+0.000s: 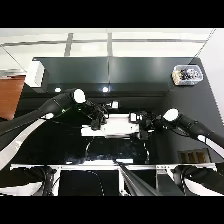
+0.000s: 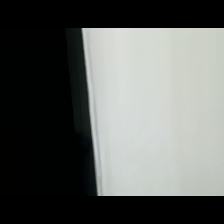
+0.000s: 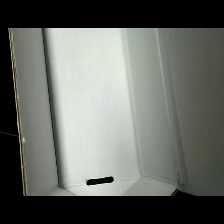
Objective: Fold the box and place the chain.
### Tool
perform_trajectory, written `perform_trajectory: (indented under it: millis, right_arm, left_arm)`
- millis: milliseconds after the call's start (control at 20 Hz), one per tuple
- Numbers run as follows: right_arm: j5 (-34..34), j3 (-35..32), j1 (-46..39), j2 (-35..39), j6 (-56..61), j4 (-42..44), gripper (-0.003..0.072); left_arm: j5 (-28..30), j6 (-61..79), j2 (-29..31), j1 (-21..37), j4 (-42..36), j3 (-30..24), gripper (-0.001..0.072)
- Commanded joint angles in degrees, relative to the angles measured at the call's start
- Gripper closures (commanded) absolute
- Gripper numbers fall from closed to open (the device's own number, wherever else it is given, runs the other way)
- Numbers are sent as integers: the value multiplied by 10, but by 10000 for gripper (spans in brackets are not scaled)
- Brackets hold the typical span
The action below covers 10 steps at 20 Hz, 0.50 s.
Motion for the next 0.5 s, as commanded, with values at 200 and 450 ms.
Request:
perform_trajectory:
  millis: [200, 450]
  right_arm:
    - [12, 0, 1, -5, 0, -7, 246]
    - [12, 0, 1, -5, 4, -7, 253]
  left_arm:
    - [0, 0, 0, 0, 0, 0, 684]
    - [-9, -26, 10, 7, 35, 17, 430]
